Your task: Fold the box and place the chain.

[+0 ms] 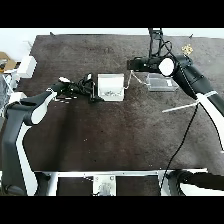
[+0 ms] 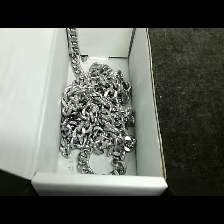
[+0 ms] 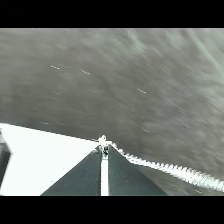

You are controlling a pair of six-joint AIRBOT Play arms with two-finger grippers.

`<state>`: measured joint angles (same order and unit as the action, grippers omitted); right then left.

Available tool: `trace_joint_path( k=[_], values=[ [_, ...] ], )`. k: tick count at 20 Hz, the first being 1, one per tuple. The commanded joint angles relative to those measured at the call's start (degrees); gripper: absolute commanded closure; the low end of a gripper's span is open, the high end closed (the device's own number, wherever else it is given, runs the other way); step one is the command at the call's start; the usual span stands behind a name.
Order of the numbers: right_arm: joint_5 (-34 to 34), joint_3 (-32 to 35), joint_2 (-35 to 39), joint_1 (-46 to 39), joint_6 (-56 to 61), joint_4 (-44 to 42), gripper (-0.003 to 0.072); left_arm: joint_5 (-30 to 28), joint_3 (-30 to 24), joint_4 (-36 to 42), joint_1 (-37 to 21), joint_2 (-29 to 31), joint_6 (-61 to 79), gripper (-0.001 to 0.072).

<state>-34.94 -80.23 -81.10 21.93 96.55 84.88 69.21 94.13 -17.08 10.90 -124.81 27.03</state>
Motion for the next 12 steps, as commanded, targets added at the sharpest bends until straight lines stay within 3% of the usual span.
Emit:
trace_joint_path(
  k=[1, 9, 11, 12],
  values=[
    [2.01, -0.07, 1.55, 5.03, -0.59, -0.02, 0.0686, -0.02, 0.02, -0.02, -0.02, -0.02, 0.02, 0.0352],
    [2.38, 0.07, -3.3, 10.71, -0.76, -0.52, 0.0684, -0.02, 0.02, -0.02, -0.02, -0.02, 0.02, 0.0352],
    [0.44, 0.07, -5.11, 11.19, -0.9, -0.22, 0.0325, -0.02, 0.02, -0.02, -0.02, -0.02, 0.02, 0.0352],
    [-0.59, 0.07, -5.64, 11.17, -1.07, 0.63, 0.0406, -0.02, 0.02, -0.02, 0.0, -0.02, 0.0, 0.0352]
  ],
)
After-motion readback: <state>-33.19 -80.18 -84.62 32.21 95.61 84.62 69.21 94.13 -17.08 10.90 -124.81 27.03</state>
